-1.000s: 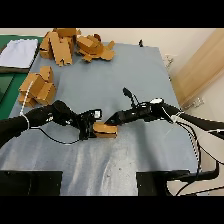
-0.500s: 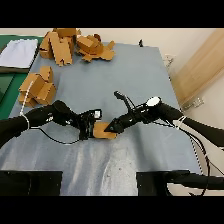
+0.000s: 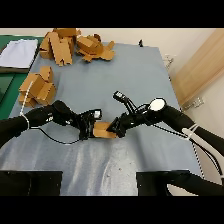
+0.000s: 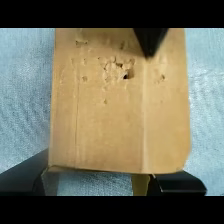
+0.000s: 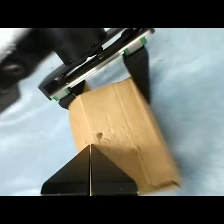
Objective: Fold the box.
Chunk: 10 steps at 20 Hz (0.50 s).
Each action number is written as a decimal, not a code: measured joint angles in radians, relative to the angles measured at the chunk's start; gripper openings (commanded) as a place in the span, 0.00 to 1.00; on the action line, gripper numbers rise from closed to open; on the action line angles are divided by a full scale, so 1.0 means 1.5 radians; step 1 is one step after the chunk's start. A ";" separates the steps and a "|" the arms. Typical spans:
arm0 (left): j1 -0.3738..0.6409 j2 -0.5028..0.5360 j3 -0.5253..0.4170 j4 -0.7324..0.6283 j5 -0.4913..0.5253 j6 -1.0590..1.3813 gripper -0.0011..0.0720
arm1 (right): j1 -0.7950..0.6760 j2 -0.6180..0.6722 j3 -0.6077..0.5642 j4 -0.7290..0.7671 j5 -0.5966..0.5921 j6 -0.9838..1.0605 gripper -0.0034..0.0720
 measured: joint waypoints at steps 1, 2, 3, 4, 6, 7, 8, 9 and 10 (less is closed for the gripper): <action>0.000 0.000 0.000 0.000 0.000 0.000 0.66 | 0.002 0.017 -0.002 -0.024 -0.015 0.008 0.05; 0.000 0.000 0.000 0.000 0.000 0.000 0.66 | 0.005 0.032 -0.004 -0.049 -0.037 0.016 0.05; 0.000 0.000 0.000 0.000 0.000 0.000 0.66 | 0.011 0.044 -0.005 -0.072 -0.058 0.020 0.05; 0.000 0.000 0.000 0.000 0.000 0.000 0.66 | 0.020 0.055 -0.006 -0.094 -0.080 0.020 0.05; 0.000 0.000 0.000 0.000 0.000 0.000 0.66 | 0.044 0.067 -0.007 -0.124 -0.112 0.004 0.12; 0.000 0.000 0.000 0.000 0.000 0.000 0.66 | 0.058 0.071 -0.007 -0.134 -0.121 -0.006 0.19; 0.000 0.000 0.000 0.000 0.000 0.000 0.66 | 0.074 0.075 -0.007 -0.141 -0.125 -0.021 0.27; 0.000 0.000 0.000 0.000 0.000 0.000 0.66 | 0.091 0.077 -0.007 -0.149 -0.127 -0.037 0.32; 0.000 0.000 0.000 0.000 0.000 0.000 0.66 | 0.106 0.078 -0.007 -0.157 -0.127 -0.050 0.32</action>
